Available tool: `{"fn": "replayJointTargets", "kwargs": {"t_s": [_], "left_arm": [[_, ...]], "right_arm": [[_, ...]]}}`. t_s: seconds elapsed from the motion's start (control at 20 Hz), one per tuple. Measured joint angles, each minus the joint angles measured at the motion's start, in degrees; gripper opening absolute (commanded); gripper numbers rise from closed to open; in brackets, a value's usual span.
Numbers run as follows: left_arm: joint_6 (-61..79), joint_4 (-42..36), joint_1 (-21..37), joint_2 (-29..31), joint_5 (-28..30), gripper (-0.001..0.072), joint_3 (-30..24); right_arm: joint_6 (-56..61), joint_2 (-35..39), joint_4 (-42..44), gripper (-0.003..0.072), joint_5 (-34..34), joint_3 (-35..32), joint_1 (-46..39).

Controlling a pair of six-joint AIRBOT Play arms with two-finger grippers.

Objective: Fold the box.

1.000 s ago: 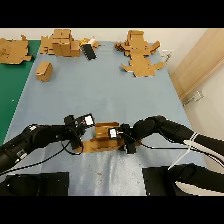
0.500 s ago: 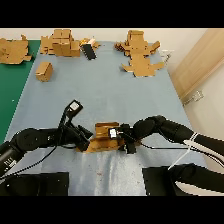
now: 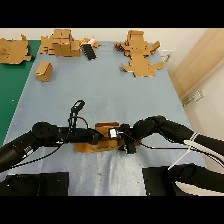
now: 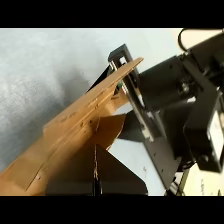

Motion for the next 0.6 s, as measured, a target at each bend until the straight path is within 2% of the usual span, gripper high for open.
{"fn": "replayJointTargets", "kwargs": {"t_s": [0.25, 0.6], "left_arm": [[5.53, -8.96, 0.02, -3.15, 2.89, 0.0010, 0.00], [6.67, -7.74, 0.02, -7.65, 4.39, 0.0010, 0.42]], "right_arm": [[0.00, 0.00, 0.00, 0.0568, 0.02, 0.00, 0.00], [0.00, 0.00, 0.00, 0.0568, 0.07, 0.00, 0.00]]}}
